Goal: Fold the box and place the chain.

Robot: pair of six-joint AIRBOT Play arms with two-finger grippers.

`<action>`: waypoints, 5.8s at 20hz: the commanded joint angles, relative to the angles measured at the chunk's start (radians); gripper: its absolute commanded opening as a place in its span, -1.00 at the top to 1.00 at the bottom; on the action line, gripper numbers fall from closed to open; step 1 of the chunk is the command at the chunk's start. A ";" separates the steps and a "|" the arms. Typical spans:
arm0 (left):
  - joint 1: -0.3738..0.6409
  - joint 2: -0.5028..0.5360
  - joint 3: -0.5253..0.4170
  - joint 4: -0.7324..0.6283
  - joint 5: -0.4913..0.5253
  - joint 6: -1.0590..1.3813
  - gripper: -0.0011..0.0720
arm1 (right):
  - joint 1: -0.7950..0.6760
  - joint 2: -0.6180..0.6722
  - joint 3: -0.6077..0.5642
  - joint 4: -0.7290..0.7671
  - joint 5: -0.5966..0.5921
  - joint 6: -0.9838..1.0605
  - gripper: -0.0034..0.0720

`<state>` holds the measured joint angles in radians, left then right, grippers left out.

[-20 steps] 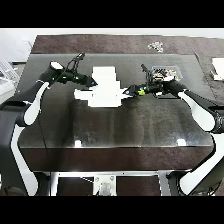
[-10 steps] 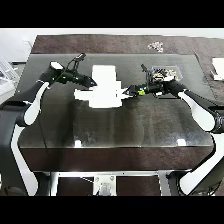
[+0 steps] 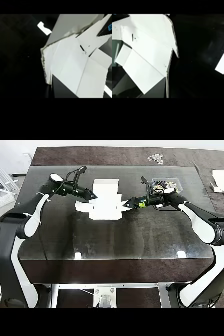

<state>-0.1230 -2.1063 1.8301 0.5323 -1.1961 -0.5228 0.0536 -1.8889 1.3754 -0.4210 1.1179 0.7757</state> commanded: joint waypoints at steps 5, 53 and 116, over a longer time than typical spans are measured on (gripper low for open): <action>-0.001 -0.001 -0.001 -0.073 -0.109 0.254 0.92 | -0.037 0.006 0.001 0.021 0.031 -0.029 0.31; -0.019 0.003 -0.255 -0.266 0.029 1.029 0.92 | -0.225 0.085 0.000 0.067 0.139 -0.172 0.87; -0.016 0.004 -0.255 -0.277 -0.002 1.028 0.91 | 0.176 0.463 -0.428 -0.187 -0.524 -1.099 -0.73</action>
<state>-0.1402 -2.1033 1.5745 0.2546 -1.1976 0.5053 0.2474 -1.4261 0.9382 -0.6479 0.5354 -0.2420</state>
